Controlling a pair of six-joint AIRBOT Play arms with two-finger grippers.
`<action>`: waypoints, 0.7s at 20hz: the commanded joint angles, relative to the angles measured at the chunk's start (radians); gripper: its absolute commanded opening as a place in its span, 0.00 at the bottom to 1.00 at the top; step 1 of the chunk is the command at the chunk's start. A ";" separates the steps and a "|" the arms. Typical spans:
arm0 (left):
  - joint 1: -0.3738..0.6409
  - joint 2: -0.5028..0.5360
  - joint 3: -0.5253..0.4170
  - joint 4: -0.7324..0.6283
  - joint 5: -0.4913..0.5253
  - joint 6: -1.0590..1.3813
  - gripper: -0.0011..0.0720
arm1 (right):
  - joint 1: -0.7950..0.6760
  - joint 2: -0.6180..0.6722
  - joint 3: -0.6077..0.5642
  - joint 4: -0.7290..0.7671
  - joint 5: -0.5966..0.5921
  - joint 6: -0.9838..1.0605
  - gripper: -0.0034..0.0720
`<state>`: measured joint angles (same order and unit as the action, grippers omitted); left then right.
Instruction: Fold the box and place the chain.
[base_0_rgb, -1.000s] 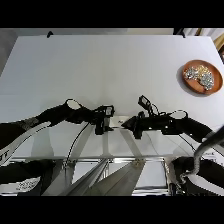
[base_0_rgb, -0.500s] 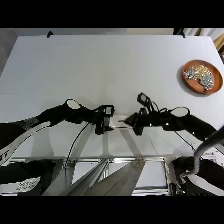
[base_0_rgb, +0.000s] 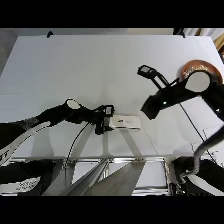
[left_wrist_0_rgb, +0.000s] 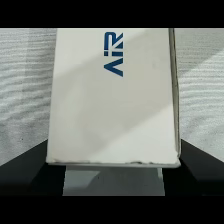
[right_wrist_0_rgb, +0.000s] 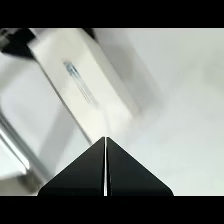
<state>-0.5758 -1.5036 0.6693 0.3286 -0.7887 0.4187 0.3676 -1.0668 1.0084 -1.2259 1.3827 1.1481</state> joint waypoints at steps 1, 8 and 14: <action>0.001 0.000 0.000 0.000 -0.001 0.000 0.30 | 0.000 0.005 0.084 -0.387 0.310 0.468 0.06; 0.001 0.000 0.000 0.000 -0.013 0.001 0.31 | 0.058 0.005 -0.066 -0.345 0.253 0.794 0.06; 0.002 0.011 0.000 0.001 -0.075 -0.021 0.05 | 0.176 0.005 -0.204 -0.345 0.090 0.894 0.06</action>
